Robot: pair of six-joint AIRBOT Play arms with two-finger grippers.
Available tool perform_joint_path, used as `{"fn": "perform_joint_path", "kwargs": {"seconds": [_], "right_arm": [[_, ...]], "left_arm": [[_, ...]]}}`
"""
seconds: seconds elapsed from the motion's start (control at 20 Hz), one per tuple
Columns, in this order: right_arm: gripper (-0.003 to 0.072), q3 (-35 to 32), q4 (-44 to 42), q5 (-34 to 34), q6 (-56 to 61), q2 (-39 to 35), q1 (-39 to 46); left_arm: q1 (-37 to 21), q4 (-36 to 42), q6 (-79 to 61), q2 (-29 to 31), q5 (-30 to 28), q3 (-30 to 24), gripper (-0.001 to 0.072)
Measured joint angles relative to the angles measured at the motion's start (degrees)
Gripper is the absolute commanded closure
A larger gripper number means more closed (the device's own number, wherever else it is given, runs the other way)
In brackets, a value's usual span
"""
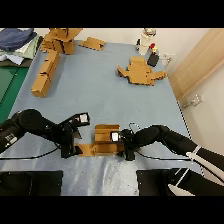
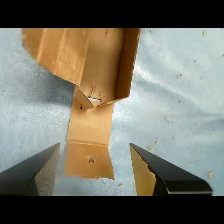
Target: Fold the box.
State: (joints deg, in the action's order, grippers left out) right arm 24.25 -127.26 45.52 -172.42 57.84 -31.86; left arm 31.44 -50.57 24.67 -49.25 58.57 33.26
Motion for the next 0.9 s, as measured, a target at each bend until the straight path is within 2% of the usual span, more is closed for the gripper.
{"fn": "perform_joint_path", "kwargs": {"seconds": [0.15, 0.5, 0.6, 0.8, 0.85, 0.9], "right_arm": [[0.0182, 0.00, 0.00, 0.00, 0.00, 0.00, 0.00], [0.0182, -0.02, 0.00, -0.02, 0.00, 0.00, 0.00], [0.0182, -0.02, 0.00, -0.02, 0.00, 0.00, 0.00], [0.0182, -0.02, 0.00, -0.02, 0.00, 0.00, 0.00], [0.0182, -0.02, 0.00, -0.02, 0.00, 0.00, 0.00], [0.0182, -0.02, 0.00, -0.02, 0.00, 0.00, 0.00]], "left_arm": [[2.36, 0.13, -3.41, -3.50, -3.21, -1.11, 0.0044], [6.16, 7.78, -12.90, -10.36, -12.68, -2.51, 0.0068], [6.47, 8.72, -13.68, -11.04, -14.12, -2.62, 0.0268], [6.71, 9.57, -14.43, -11.63, -13.75, -2.89, 0.0271], [6.78, 9.68, -14.53, -11.69, -13.31, -3.04, 0.0318], [6.78, 9.75, -14.58, -11.74, -13.16, -3.26, 0.0445]]}}
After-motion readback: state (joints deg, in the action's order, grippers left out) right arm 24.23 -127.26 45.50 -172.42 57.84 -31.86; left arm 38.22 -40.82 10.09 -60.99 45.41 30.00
